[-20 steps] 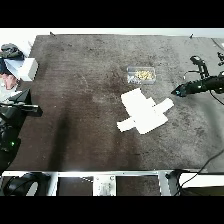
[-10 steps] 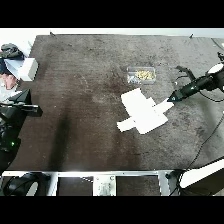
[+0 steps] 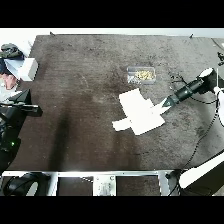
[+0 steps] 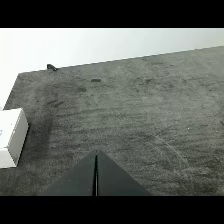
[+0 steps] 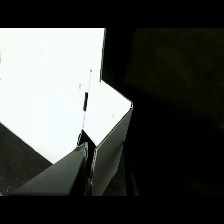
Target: Fold the box and place the chain.
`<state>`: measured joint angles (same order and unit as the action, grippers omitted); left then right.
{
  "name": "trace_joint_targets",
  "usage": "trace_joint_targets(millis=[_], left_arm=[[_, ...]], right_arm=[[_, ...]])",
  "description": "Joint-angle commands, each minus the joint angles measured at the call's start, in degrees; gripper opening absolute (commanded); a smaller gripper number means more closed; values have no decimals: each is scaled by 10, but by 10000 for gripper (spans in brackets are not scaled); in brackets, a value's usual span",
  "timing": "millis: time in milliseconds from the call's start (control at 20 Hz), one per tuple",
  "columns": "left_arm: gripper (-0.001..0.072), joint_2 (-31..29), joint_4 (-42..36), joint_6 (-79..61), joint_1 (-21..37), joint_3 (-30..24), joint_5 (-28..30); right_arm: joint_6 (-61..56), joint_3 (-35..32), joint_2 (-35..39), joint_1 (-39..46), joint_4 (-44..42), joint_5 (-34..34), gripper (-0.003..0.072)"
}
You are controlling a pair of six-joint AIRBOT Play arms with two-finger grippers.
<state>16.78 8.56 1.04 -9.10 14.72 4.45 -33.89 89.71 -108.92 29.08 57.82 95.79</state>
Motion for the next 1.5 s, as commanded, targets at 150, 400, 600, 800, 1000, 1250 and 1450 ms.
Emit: trace_joint_targets(millis=[150, 400, 600, 800, 1000, 1250, 1450], left_arm=[[13, 0, 0, 0, 0, 0, 0], [13, 0, 0, 0, 0, 0, 0], [13, 0, 0, 0, 0, 0, 0], [13, 0, 0, 0, 0, 0, 0], [12, 0, 0, 0, 0, 0, 0], [13, 0, 0, 0, 0, 0, 0], [13, 0, 0, 0, 0, 0, 0]], right_arm=[[11, -8, -4, -2, -45, 19, 287], [6, -8, -6, -3, -45, -3, 287], [-9, -8, -7, -11, -36, -25, 287], [-6, -8, -7, -40, 17, -44, 289], [-3, -8, -13, -52, 21, -55, 341], [-4, -8, -46, -52, -5, -7, 329], [38, -7, -53, -50, -55, 22, -6]])
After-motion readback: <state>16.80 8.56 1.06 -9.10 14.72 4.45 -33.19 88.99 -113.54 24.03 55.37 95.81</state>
